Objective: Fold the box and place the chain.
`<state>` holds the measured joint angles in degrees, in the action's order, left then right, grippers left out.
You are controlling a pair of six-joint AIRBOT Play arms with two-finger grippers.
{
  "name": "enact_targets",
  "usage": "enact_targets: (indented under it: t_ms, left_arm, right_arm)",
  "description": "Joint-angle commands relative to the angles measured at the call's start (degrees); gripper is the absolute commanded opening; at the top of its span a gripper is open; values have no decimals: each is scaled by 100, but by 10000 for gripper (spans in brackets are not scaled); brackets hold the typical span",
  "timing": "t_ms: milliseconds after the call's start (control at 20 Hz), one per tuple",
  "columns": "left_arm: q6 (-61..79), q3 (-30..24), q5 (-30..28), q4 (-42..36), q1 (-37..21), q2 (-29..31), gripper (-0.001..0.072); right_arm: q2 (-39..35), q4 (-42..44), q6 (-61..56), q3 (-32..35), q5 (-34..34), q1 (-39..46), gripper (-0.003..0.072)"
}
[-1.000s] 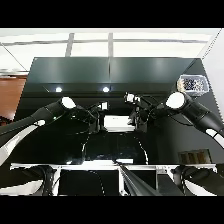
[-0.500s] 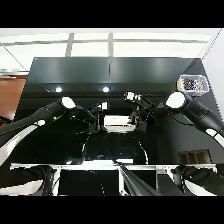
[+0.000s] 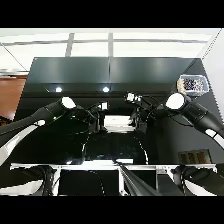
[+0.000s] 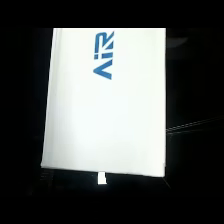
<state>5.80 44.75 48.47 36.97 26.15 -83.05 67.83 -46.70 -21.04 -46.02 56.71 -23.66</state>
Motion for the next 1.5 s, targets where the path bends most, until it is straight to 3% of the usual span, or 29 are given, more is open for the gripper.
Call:
enact_targets:
  t_ms: [0,600,1000,1150,1300,1350,1450]
  left_arm:
    - [-2,0,-2,2,4,-4,391]
    - [-2,0,-4,2,4,-7,393]
    - [-2,0,-4,2,4,-7,393]
    - [-2,0,-2,2,4,-7,393]
    - [-2,0,-2,2,4,-7,393]
    - [-2,0,-2,2,4,-7,393]
    - [-2,0,-2,2,4,-7,393]
  right_arm:
    - [0,15,-55,2,4,-4,275]
    - [59,59,-299,140,26,-37,274]
    - [-688,122,-1375,96,210,334,274]
    - [-741,118,-2059,111,669,837,273]
    - [-741,179,-2337,118,970,1287,175]
    - [-741,293,-2404,120,1036,1427,48]
    - [-741,723,-2461,201,1119,1687,17]
